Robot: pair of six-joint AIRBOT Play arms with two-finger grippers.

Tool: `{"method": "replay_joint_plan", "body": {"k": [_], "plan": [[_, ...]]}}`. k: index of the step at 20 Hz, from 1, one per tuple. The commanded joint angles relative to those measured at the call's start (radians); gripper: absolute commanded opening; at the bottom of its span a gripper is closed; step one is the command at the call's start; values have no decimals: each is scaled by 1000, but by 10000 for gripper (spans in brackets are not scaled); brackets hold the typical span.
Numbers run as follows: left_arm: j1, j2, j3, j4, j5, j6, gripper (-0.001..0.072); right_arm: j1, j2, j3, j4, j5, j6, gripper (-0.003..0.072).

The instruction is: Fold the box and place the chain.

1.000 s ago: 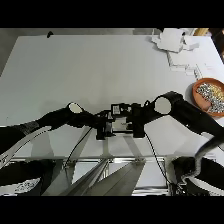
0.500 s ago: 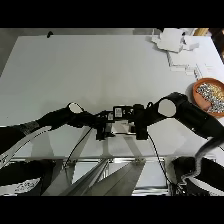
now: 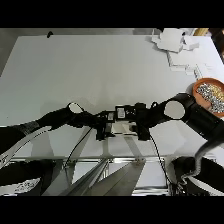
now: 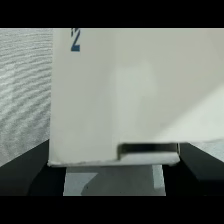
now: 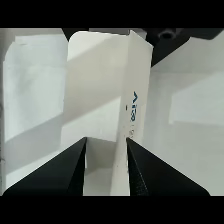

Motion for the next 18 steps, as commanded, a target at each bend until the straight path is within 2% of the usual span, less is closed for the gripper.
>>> {"method": "replay_joint_plan", "body": {"k": [1, 4, 7, 8, 10, 11, 18], "plan": [[0, 1, 1, 0, 1, 0, 211, 1, 3, -24, 0, -34, 1, 251], [0, 1, 1, -1, 1, 0, 211, 1, 2, -68, 0, -95, 1, 253], [0, 1, 1, 0, 1, 0, 211, 1, 3, -71, 1, -96, 1, 244], [0, 1, 1, 0, 1, 0, 211, 1, 3, -71, 1, -94, 2, 217], [0, 1, 1, 0, 1, 0, 211, 1, 3, -71, 6, -82, 7, 214], [0, 1, 1, 0, 1, 0, 211, 1, 3, -74, 14, -82, 29, 183], [0, 1, 1, 0, 1, 0, 211, 1, 2, -98, 20, -112, 50, 178]]}}
